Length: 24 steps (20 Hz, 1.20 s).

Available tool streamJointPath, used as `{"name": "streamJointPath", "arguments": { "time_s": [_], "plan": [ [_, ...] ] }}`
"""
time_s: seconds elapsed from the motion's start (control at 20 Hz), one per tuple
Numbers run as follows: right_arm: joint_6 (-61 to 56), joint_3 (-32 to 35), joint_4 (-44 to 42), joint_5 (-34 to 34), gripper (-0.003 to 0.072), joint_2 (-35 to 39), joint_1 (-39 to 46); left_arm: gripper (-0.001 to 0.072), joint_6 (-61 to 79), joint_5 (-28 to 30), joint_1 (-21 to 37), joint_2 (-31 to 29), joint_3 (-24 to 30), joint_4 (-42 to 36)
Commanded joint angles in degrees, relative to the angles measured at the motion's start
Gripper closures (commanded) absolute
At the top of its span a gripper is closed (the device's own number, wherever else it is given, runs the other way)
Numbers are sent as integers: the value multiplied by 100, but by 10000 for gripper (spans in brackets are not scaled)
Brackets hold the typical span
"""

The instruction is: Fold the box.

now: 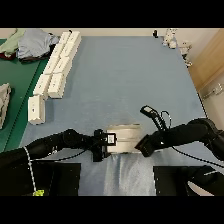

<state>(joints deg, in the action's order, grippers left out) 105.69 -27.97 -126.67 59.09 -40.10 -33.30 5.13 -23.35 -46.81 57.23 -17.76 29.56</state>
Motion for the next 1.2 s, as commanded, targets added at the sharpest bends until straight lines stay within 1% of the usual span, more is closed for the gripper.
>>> {"name": "streamJointPath", "arguments": {
  "time_s": [0.0, 0.1, 0.15, 0.35, 0.45, 0.95, 1.05, 1.15],
  "plan": [
    [-549, -7, -863, -1982, 685, -461, -146, 189, 0, -17, 0, -7, 2, 0],
    [-627, -17, -857, -2529, 685, -868, -142, 188, 0, -17, 2, -7, 2, 0],
    [-625, -52, -852, -2649, 685, -1084, -142, 189, 0, -17, 0, -7, 2, 0],
    [-595, -111, -807, -2673, 685, -2022, -142, 189, 0, -17, 2, -7, 2, 0],
    [-518, -111, -809, -2594, 685, -2286, -144, 188, 0, -17, 2, -7, 2, 0],
    [-509, -116, -767, -2559, 686, -2179, -144, 189, 0, -17, 2, -7, 2, 0],
    [-503, -192, -586, -2483, 686, -1950, -144, 189, 0, -17, 0, -7, 2, 0],
    [-505, -330, -334, -2249, 685, -1519, -144, 189, 0, -17, 2, -7, 2, 0]
  ]
}}
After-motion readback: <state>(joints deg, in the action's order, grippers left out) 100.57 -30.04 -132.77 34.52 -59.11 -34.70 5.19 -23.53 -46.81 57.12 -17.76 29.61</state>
